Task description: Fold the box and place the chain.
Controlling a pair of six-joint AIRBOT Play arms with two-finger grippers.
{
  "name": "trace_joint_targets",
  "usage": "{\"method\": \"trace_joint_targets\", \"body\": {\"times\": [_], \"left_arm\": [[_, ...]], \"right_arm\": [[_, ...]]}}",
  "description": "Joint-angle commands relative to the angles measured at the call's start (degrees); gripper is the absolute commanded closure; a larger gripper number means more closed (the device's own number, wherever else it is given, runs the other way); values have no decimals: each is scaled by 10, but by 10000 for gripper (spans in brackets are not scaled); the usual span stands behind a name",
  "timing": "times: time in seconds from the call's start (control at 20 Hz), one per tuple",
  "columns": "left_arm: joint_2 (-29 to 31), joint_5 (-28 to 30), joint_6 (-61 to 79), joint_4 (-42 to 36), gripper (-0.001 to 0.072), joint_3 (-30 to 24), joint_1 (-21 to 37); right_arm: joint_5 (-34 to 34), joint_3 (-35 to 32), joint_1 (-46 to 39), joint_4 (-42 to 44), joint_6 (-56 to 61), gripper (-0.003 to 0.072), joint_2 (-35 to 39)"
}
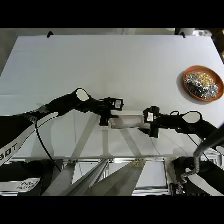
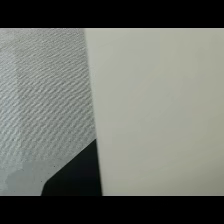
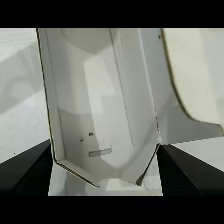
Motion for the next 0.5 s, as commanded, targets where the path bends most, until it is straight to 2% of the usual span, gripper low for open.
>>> {"method": "trace_joint_targets", "body": {"times": [0.0, 0.45], "left_arm": [[0, 0, 0, 0, 697, 0, 0], [0, 0, 0, 0, 697, 0, 0]], "right_arm": [[8, 4, -2, 2, -12, 30, -31], [24, 17, -2, 55, -63, 30, -52]]}}
